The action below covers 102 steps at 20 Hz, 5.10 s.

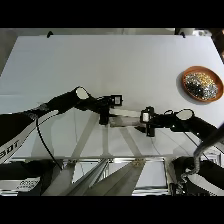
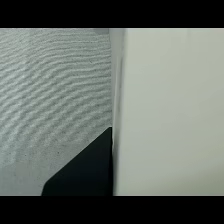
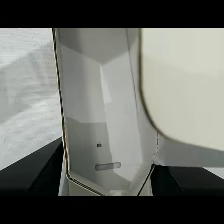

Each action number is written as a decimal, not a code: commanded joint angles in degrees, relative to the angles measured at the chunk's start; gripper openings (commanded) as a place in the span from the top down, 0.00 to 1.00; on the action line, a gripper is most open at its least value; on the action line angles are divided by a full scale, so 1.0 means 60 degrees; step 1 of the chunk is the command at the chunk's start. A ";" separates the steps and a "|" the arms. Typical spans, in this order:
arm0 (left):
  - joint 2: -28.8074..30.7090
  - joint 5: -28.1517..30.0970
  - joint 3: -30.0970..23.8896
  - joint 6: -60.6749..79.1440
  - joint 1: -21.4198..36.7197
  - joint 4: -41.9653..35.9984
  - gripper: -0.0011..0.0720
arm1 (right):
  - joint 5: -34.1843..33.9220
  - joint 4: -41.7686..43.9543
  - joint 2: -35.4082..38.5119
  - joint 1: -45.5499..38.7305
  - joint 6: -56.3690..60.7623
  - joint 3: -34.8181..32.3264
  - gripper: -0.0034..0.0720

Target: Fold the box and place the chain.

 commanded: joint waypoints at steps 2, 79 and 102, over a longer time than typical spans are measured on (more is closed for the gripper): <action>-0.0004 0.0000 -0.0004 0.0000 0.0000 0.0000 0.97 | -0.0087 -0.0175 -0.0007 -0.0007 -0.0007 -0.0007 0.43; 0.4867 -0.4364 -0.0138 -0.6247 -0.1188 0.3381 0.98 | -0.0040 -0.0178 -0.0007 -0.0007 0.1253 -0.0004 0.42; 0.0951 0.2823 -0.0197 -0.9595 -0.1749 0.2204 0.98 | -0.0044 -0.0175 -0.0007 -0.0007 0.1253 -0.0004 0.42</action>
